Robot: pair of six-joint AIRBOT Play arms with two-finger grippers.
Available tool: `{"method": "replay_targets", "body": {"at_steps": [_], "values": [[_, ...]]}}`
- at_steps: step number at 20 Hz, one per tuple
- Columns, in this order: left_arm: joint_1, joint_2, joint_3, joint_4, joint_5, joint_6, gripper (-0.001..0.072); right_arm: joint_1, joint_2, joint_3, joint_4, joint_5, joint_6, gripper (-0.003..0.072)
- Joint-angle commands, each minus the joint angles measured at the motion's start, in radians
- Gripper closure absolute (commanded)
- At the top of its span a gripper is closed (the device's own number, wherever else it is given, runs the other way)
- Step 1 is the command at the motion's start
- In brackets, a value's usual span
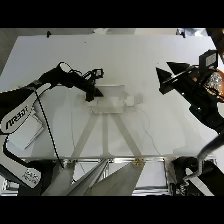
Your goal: Fold the box and place the chain.
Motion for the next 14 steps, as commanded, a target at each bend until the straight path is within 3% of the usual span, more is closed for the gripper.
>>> {"method": "replay_targets", "body": {"at_steps": [1, 3, 7, 11, 14], "values": [[-0.001, 0.0, 0.0, 0.003, 0.002, 0.0, 0.0695, 0.0, 0.001, 0.001, -0.088, 0.288, 0.026, 0.0224], [-0.001, 0.0, 0.0, 0.003, 0.002, 0.0, 0.0695, 0.0, 0.002, 0.001, -0.145, 0.478, 0.057, 0.0089], [-0.001, 0.0, 0.0, 0.003, 0.002, 0.0, 0.0695, 0.0, 0.032, 0.0, -0.391, 0.72, 0.057, 0.0038], [-0.001, 0.0, 0.0, 0.002, 0.002, 0.0, 0.0695, 0.0, 0.056, 0.0, -0.65, 0.837, 0.056, 0.0039], [-0.001, 0.0, 0.0, 0.003, 0.002, 0.0, 0.0695, 0.0, 0.056, 0.0, -0.658, 0.853, 0.056, 0.0039]]}}
